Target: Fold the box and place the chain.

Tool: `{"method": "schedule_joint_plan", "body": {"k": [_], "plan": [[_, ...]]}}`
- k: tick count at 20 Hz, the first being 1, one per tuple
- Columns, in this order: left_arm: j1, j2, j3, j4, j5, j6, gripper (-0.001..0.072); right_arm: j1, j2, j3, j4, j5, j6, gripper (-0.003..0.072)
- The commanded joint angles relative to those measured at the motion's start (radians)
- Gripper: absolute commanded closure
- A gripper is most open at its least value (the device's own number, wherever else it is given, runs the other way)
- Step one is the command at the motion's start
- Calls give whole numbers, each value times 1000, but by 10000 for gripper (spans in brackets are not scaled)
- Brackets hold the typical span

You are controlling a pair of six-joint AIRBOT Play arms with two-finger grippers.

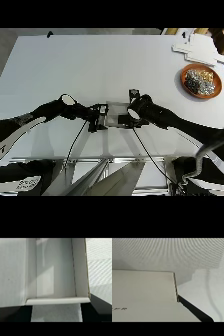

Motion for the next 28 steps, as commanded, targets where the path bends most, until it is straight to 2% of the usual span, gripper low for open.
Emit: {"method": "schedule_joint_plan", "body": {"k": [1, 3, 10, 11, 13, 15, 17, 18, 19, 20, 21, 24, 28], "plan": [[-1, 0, 1, 0, 2, 0, 557, -1, 6, 1, -42, 57, 3, 478], [-1, 0, 1, -1, 2, 0, 557, -1, 9, 1, -46, 56, 5, 448], [-1, 0, 1, -1, 2, 0, 557, -18, 9, 1, -56, 75, 6, 450], [-1, 0, 1, -1, 2, 0, 557, -18, 9, 1, -56, 71, 6, 479], [-1, 0, 1, -1, 2, 0, 557, -18, 9, 1, -56, 71, 6, 630], [-1, 0, 1, -1, 2, 0, 557, -18, 9, 1, -53, 71, 6, 667], [-1, 0, 1, -1, 2, 0, 557, -18, 9, 1, -52, 71, 6, 667], [-1, 0, 1, 0, 2, 0, 557, -18, 9, 1, -53, 72, 4, 655], [-1, 0, 1, 0, 2, 0, 557, -18, 10, 1, -50, 74, 0, 544], [-1, 0, 1, -1, 2, 0, 557, -18, 16, 1, -49, 80, -9, 397], [-1, 0, 1, 0, 2, 0, 557, -18, 29, 1, -49, 84, -39, 346], [-1, 0, 1, -1, 2, 0, 557, -18, 121, 1, -55, 134, -172, 349], [-1, 0, 1, -1, 2, 0, 557, -21, 341, 24, -73, 245, -422, 349]]}}
